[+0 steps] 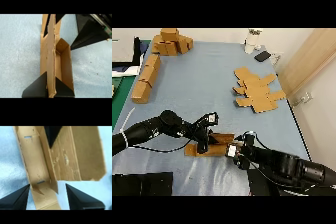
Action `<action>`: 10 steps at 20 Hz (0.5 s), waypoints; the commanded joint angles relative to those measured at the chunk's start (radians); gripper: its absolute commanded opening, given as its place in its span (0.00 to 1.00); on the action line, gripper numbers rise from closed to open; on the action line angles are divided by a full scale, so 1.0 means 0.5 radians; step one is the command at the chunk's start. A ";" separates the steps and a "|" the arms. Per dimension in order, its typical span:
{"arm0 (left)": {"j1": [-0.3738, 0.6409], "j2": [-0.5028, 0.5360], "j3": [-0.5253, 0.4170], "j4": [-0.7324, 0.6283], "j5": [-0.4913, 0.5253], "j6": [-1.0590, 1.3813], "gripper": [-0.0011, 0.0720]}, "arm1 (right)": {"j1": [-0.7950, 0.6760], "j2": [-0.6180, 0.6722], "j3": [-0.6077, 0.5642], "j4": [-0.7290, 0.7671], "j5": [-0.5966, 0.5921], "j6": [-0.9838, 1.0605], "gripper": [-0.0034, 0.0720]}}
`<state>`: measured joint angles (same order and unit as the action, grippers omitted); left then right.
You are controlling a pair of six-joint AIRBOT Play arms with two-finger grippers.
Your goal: Fold the box.
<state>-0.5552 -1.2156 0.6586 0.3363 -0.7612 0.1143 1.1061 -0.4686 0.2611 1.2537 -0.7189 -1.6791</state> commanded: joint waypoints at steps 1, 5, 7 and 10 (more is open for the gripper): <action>0.000 0.000 -0.001 0.000 -0.001 0.001 0.04 | -0.488 -0.037 -0.002 0.831 0.163 -0.957 1.00; 0.000 0.000 -0.001 0.000 0.000 0.001 0.04 | -0.902 -0.300 -0.001 1.743 0.117 -1.920 1.00; 0.000 0.000 -0.001 0.000 0.000 0.001 0.04 | -0.996 -0.455 0.008 1.925 0.102 -2.145 1.00; 0.000 0.000 -0.001 0.000 0.000 0.001 0.04 | -1.015 -0.614 0.032 1.938 0.106 -2.175 0.99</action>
